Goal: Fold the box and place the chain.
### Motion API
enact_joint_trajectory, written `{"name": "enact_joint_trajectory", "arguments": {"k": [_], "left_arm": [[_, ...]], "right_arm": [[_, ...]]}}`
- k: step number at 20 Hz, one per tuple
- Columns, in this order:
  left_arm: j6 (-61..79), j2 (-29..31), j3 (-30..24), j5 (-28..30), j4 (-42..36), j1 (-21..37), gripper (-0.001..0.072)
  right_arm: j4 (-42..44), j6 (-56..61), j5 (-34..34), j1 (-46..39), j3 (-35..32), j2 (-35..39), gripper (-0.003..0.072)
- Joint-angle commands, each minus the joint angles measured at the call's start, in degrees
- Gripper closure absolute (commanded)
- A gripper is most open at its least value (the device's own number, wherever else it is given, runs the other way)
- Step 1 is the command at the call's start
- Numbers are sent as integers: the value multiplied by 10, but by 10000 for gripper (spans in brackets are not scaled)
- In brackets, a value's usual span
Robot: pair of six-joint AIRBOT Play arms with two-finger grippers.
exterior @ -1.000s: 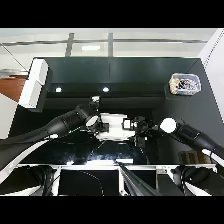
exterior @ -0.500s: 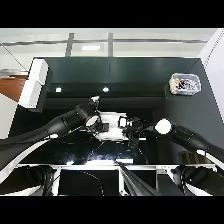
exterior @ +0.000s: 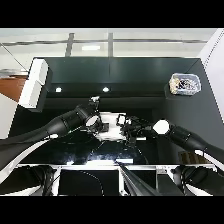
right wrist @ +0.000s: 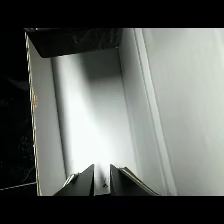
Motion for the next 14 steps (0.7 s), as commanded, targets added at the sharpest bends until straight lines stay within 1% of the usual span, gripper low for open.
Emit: {"name": "enact_joint_trajectory", "arguments": {"k": [1, 2, 3, 4, 5, 6, 8, 9, 10, 12, 14], "left_arm": [[0, 0, 0, 2, 0, 0, 683], [0, 0, 0, 2, 0, 0, 683], [0, 0, 0, 2, 0, 0, 683], [0, 0, 0, 2, 0, 0, 683], [0, 0, 0, 2, 0, 0, 683], [0, 0, 0, 2, -1, 0, 683], [0, 0, 0, 0, -3, 0, 683], [0, 0, 0, 0, -3, 0, 683], [0, 0, 0, 0, -3, 0, 683], [0, 0, 0, 0, -3, 0, 683], [0, 0, 0, 0, -3, 0, 683]], "right_arm": [[4, 0, -3, 1, 0, -1, 500], [3, 0, -4, 1, 0, -1, 342], [3, 0, -3, 1, 0, -1, 318], [3, 0, -3, 1, 0, -1, 328], [3, 0, -3, 1, 0, -1, 468], [3, 0, -3, 1, 0, -1, 557], [3, 0, -8, -1, 0, 1, 557], [3, 10, -6, -5, 0, 6, 570], [-4, 33, -1, -12, 0, 16, 652], [-38, 94, 19, -35, 0, 44, 644], [-92, 179, 68, -69, 1, 73, 644]]}}
